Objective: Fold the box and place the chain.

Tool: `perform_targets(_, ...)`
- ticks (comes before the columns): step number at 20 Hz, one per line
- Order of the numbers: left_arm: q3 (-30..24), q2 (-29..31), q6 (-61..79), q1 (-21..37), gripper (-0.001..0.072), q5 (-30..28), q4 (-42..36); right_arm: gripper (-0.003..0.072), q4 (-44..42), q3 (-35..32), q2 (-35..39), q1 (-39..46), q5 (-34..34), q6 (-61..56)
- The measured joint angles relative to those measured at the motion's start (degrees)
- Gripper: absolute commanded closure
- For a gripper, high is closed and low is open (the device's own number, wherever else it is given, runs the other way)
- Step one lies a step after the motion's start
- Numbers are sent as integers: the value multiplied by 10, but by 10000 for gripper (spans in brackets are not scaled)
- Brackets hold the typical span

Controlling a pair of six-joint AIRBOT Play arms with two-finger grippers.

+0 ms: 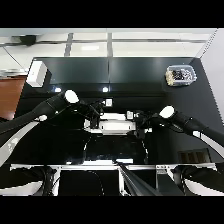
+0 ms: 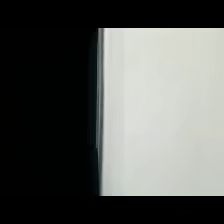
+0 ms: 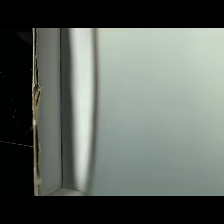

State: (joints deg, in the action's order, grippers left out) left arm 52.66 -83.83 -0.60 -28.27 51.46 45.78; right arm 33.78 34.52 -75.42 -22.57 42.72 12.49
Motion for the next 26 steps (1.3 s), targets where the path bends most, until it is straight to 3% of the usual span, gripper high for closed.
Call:
perform_targets(2, 0, 0, 0, 0, 673, 1, 0, 326, 1, 0, 0, 0, 1, 0)
perform_targets(3, 0, 1, -1, 0, 565, 1, 0, 326, 1, 0, 0, 0, 1, 0)
perform_targets(6, 1, 17, -27, 3, 138, 1, 9, 326, 3, 0, 0, 0, 2, -1)
perform_targets(7, 1, 28, -43, 6, 55, 2, 17, 326, 3, 0, 0, 0, 2, -1)
perform_targets(10, 1, 78, -134, 25, 47, 7, 65, 327, 3, 0, 0, 0, 3, -1)
perform_targets(11, 1, 96, -170, 35, 57, 18, 80, 328, 4, 0, 0, 0, 3, -1)
perform_targets(12, 1, 113, -212, 46, 119, 35, 95, 328, 4, 0, 0, 0, 3, -1)
perform_targets(13, 1, 127, -254, 57, 229, 57, 103, 329, 4, 0, 0, 0, 3, -1)
perform_targets(14, 0, 136, -303, 67, 440, 89, 111, 332, 4, 0, 0, 0, 3, -1)
perform_targets(15, -3, 143, -353, 74, 694, 125, 116, 519, 4, 0, 0, 0, 3, -1)
perform_targets(16, -10, 145, -391, 77, 687, 158, 116, 603, 4, 0, 0, 0, 3, -1)
perform_targets(18, -34, 143, -439, 77, 687, 212, 88, 600, 4, 0, 0, 0, 5, -1)
perform_targets(20, -65, 132, -436, 69, 688, 218, 31, 600, 4, 0, 0, 0, 5, -1)
perform_targets(22, -86, 119, -409, 57, 687, 191, -45, 600, 4, 0, 0, 0, 5, -1)
perform_targets(26, -101, 100, -318, 49, 688, 78, -211, 601, 4, 0, 0, 0, 6, -1)
